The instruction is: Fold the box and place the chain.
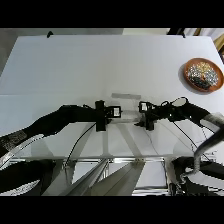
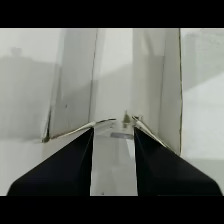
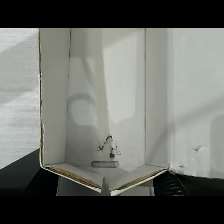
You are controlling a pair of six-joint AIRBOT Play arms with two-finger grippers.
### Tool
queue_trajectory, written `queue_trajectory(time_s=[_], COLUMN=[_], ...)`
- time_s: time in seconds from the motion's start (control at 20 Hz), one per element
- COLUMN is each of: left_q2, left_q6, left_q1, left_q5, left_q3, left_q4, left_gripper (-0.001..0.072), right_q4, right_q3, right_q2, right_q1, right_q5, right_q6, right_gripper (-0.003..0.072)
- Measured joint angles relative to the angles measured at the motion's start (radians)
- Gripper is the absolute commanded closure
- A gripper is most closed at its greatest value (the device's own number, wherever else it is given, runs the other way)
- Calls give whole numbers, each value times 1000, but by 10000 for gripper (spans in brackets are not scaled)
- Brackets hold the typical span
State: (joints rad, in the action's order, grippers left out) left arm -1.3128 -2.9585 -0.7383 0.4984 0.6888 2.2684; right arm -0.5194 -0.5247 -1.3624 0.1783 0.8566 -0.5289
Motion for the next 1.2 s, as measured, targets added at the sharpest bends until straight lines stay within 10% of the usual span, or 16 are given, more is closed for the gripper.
queue_trajectory(time_s=[0.9, 1.05, 1.2], left_q2=[0, 0, 0], left_q6=[2, 2, 2], left_q1=[-51, -61, -65], left_q5=[-111, -111, -110], left_q3=[1, 1, 1], left_q4=[-9, -8, -8], left_gripper=[429, 199, 194], right_q4=[0, 0, 0], right_q3=[0, 0, 0], right_q2=[0, 0, 0], right_q1=[0, 0, 0], right_q5=[-1, -1, -1], right_q6=[0, -2, -2], right_gripper=[369, 369, 369])
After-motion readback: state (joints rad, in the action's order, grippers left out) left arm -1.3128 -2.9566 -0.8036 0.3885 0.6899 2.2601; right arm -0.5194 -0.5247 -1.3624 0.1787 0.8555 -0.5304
